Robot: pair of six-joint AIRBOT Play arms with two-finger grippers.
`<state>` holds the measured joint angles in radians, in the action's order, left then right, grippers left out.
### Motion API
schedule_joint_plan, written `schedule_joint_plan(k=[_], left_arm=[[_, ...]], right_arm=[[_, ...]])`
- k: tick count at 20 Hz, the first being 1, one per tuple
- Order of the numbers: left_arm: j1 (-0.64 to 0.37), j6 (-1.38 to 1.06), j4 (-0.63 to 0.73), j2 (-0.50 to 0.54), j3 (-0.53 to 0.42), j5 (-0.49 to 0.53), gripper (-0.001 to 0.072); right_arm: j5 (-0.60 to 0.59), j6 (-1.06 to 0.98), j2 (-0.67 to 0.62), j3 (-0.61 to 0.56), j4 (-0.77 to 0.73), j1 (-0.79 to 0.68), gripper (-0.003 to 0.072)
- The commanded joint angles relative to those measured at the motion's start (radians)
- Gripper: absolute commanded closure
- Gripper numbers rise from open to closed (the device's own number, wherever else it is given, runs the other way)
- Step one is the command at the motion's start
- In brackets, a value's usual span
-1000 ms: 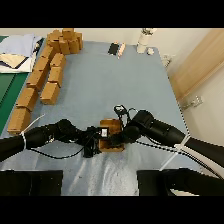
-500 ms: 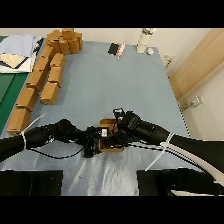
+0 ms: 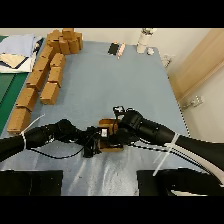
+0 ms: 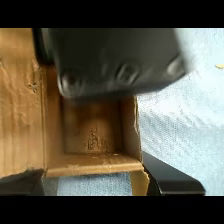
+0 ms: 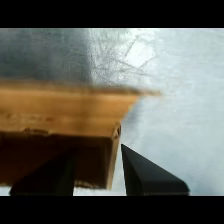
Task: Fold the box.
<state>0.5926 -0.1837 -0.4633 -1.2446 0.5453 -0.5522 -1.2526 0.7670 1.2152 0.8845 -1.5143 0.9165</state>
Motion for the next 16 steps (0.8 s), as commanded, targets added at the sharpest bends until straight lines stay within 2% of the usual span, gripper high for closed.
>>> schedule_joint_plan(k=[1, 3, 5, 6, 7, 8, 9, 11, 12, 14, 16], left_arm=[[0.0, 0.0, 0.0, 0.0, 0.0, 0.0, 0.0299], [0.0, 0.0, 0.0, 0.0, 0.0, 0.0, 0.0299], [0.0, 0.0, 0.0, 0.0, 0.0, 0.0, 0.0299], [0.0, 0.0, 0.0, 0.0, 0.0, 0.0, 0.0299], [0.0, 0.0, 0.0, 0.0, 0.0, 0.0, 0.0299], [0.0, 0.0, 0.0, 0.0, 0.0, 0.0, 0.0299], [0.0, 0.0, 0.0, 0.0, 0.0, 0.0, 0.0299], [0.0, 0.0, 0.0, 0.0, 0.0, 0.001, 0.0299], [0.0, 0.0, 0.0, 0.0, 0.0, 0.0, 0.0299], [0.0, 0.0, 0.0, 0.0, 0.0, 0.001, 0.0299], [0.0, 0.0, 0.0, 0.0, 0.0, 0.001, 0.0299]], right_arm=[[-0.111, 0.002, -0.1, 0.018, -0.003, -0.014, 0.0264], [-0.144, 0.023, -0.189, 0.018, 0.002, -0.045, 0.0282], [-0.144, 0.063, -0.271, 0.018, 0.027, -0.122, 0.0356], [-0.139, 0.11, -0.301, 0.013, 0.04, -0.184, 0.0445], [-0.119, 0.168, -0.314, 0.0, 0.046, -0.259, 0.0618], [-0.076, 0.262, -0.31, -0.022, 0.037, -0.362, 0.0682], [-0.014, 0.385, -0.289, -0.045, -0.021, -0.464, 0.0683], [0.115, 0.708, -0.18, -0.075, -0.291, -0.68, 0.0682], [0.148, 0.888, -0.097, -0.074, -0.478, -0.771, 0.0683], [0.143, 1.171, 0.081, -0.044, -0.806, -0.872, 0.0682], [0.055, 1.355, 0.245, 0.02, -1.021, -0.876, 0.0683]])
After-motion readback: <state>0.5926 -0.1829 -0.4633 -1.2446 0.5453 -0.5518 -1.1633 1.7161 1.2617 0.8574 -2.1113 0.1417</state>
